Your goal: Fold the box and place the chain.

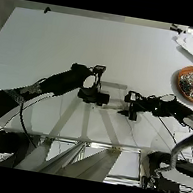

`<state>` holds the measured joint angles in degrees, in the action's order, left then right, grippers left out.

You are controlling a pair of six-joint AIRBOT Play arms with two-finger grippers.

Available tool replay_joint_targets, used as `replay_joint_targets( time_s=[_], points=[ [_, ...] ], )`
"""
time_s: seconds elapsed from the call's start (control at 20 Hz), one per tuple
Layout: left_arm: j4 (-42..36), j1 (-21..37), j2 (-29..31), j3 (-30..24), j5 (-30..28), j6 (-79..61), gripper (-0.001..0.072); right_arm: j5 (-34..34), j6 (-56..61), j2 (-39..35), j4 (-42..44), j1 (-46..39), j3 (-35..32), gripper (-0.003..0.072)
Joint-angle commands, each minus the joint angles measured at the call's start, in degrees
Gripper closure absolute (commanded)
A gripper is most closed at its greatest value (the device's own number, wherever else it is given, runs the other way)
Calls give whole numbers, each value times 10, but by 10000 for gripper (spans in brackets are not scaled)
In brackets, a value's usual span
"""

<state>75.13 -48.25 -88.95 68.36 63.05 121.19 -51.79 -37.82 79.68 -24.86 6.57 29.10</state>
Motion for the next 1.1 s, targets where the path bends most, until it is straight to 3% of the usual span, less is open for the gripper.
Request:
replay_joint_targets(
  time_s=[0.0,0.4,0.5,1.05],
  points=[
    [14,-8,-6,7,9,30,379,0,0,0,0,0,0,388],
    [23,-12,-29,7,9,99,381,0,0,0,0,0,0,388],
    [35,-11,-29,7,8,108,452,0,0,0,0,0,0,388],
    [53,-15,-51,7,3,124,440,0,0,0,0,0,0,388]
  ],
)
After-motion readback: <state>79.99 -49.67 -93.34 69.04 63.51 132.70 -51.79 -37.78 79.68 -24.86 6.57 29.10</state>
